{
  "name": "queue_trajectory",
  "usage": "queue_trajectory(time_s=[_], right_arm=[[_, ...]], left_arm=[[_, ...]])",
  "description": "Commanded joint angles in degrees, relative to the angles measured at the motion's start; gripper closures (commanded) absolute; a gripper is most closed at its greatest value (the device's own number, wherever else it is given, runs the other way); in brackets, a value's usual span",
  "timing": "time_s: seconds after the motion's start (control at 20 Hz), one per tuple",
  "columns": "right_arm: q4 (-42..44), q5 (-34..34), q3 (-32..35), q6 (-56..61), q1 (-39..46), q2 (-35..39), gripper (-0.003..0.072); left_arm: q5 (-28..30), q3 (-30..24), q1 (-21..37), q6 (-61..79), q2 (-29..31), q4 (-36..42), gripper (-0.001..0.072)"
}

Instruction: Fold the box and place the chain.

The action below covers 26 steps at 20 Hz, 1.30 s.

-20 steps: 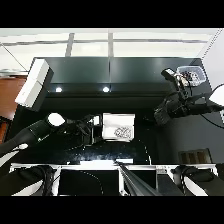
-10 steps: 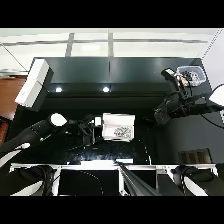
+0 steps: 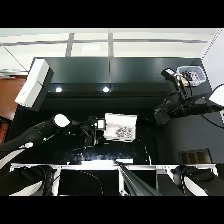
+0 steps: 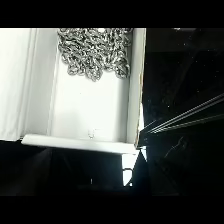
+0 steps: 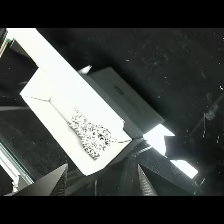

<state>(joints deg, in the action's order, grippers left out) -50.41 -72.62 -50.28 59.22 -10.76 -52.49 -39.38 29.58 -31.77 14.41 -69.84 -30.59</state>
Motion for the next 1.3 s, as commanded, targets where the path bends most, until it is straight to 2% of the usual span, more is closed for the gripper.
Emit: queue_trajectory(time_s=[0.0,0.15,0.25,0.45,0.7,1.05,1.25], right_arm=[[0.00,-0.02,-0.02,0.00,-0.07,0.02,0.0176],[0.02,-0.02,-0.02,0.00,-0.07,0.02,0.0176],[0.04,-0.04,-0.02,0.00,-0.07,0.02,0.0176],[1.95,-0.28,-0.02,0.00,-0.07,0.02,0.0176],[2.38,-0.31,-0.02,0.00,-0.07,0.02,0.0176],[2.38,-0.48,-0.02,0.39,-0.07,0.02,0.0176],[2.34,-0.46,-0.02,0.39,-0.07,0.02,0.0176]], left_arm=[[-2.36,1.42,0.55,-2.67,-0.07,-0.04,0.0010],[-9.86,3.02,3.02,-11.58,0.04,-1.62,0.0010],[-12.41,4.22,5.01,-14.93,0.46,-5.35,0.0010],[-15.30,7.63,9.35,-16.96,-1.44,-6.93,0.0009],[-16.28,9.68,8.59,-3.45,-6.82,-5.84,0.0010],[-16.65,9.70,8.52,2.73,-9.11,3.82,0.0010],[-16.85,10.08,8.52,3.34,-9.84,3.87,0.0010]])
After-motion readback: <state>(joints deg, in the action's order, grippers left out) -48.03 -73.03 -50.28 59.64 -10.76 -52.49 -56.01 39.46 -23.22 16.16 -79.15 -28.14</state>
